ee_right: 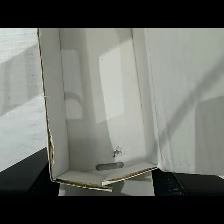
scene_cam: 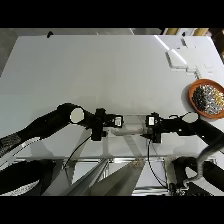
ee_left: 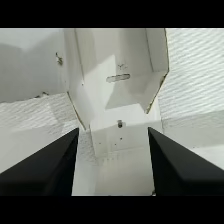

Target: Fold the box and place the chain.

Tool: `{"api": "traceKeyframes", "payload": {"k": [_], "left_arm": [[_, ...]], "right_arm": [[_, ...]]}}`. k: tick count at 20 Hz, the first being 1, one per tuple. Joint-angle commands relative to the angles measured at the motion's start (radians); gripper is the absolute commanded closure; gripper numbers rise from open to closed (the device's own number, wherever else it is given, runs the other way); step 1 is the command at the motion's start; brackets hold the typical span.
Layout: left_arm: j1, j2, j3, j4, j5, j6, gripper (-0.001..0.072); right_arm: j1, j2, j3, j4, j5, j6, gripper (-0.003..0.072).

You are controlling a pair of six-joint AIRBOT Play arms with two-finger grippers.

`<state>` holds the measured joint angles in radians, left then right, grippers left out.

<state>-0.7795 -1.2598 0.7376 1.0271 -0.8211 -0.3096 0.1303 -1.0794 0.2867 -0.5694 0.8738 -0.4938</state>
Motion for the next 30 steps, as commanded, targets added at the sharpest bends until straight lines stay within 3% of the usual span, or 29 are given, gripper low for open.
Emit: {"api": "traceKeyframes", "payload": {"k": [1, 11, 17, 20, 22, 28, 30], "left_arm": [[-0.009, 0.004, -0.001, -0.007, -0.017, -0.004, 0.0188], [-0.045, -0.042, -0.001, -0.037, 0.043, -0.084, 0.0176], [-0.06, -0.063, -0.001, -0.07, 0.085, -0.079, 0.038], [-0.06, -0.068, -0.001, -0.073, 0.093, -0.067, 0.04], [-0.063, -0.068, -0.001, -0.073, 0.109, -0.047, 0.0457], [-0.084, -0.072, -0.001, -0.093, 0.167, 0.001, 0.0461], [-0.089, -0.072, -0.001, -0.101, 0.17, 0.014, 0.0524]], "right_arm": [[0.0, 0.001, 0.0, -0.002, 0.001, -0.002, 0.0231], [-0.001, 0.001, 0.0, -0.002, 0.001, -0.002, 0.0231], [0.0, 0.001, 0.0, -0.002, 0.001, -0.002, 0.0231], [0.0, 0.001, 0.0, -0.002, 0.001, -0.002, 0.0231], [-0.001, 0.001, 0.0, -0.002, 0.001, -0.002, 0.0231], [-0.001, 0.001, 0.0, -0.002, 0.001, -0.002, 0.0231], [-0.001, 0.001, 0.0, -0.002, 0.001, -0.002, 0.0231]]}}
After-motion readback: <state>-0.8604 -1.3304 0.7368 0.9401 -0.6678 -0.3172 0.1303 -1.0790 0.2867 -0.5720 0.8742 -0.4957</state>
